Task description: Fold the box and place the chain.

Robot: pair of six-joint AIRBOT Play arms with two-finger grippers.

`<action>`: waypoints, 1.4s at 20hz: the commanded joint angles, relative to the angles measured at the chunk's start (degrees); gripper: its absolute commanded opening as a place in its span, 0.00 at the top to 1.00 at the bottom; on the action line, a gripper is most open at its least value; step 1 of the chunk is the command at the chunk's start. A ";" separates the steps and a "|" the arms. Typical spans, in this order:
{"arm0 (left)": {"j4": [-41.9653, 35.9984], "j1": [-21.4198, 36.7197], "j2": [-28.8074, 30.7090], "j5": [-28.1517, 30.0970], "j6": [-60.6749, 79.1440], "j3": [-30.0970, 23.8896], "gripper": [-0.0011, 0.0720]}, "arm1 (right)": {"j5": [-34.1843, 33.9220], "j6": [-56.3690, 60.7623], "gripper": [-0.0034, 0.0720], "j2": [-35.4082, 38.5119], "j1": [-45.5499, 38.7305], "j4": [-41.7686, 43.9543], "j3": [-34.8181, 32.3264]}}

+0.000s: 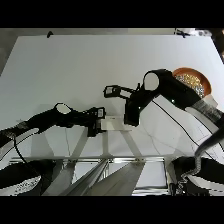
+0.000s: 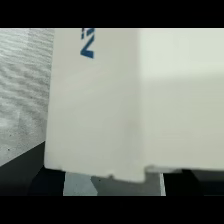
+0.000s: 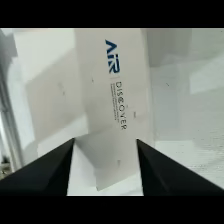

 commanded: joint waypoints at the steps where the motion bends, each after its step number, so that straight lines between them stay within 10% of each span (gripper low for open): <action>1: 0.00 -0.02 0.00 0.00 0.00 0.00 0.79 | -4.09 -0.81 0.31 1.57 2.54 -5.46 -2.23; 28: 0.00 -0.02 0.00 0.00 0.00 0.00 0.79 | -13.97 1.36 0.36 4.00 9.62 -6.78 -6.95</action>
